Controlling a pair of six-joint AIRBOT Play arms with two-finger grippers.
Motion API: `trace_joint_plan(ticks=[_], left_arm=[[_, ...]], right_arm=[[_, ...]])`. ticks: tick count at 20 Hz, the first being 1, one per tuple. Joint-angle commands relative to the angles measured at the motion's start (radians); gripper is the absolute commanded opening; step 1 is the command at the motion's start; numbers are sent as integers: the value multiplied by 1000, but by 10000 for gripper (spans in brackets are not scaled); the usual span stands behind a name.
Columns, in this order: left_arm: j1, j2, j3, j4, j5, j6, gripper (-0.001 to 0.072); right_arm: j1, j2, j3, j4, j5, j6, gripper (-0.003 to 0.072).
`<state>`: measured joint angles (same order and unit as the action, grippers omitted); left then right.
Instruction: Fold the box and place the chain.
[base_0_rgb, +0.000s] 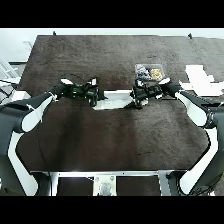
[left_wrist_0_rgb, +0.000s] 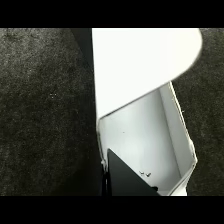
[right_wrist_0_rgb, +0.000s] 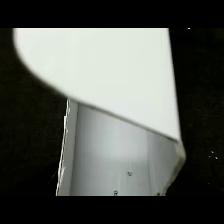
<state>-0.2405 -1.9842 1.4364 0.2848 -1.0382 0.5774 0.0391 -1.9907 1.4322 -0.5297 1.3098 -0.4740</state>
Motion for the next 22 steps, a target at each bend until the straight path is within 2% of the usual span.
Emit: trace_joint_plan(ticks=[1,5,6,22], left_arm=[[1,0,0,0,0,0,23],[1,0,0,0,1,0,24],[1,0,0,0,1,0,23],[1,0,0,0,0,0,23]], right_arm=[[1,0,1,2,0,-10,549],[1,-1,1,-6,0,3,565],[1,-1,1,-6,0,5,624],[-8,-2,17,7,-12,25,624]])
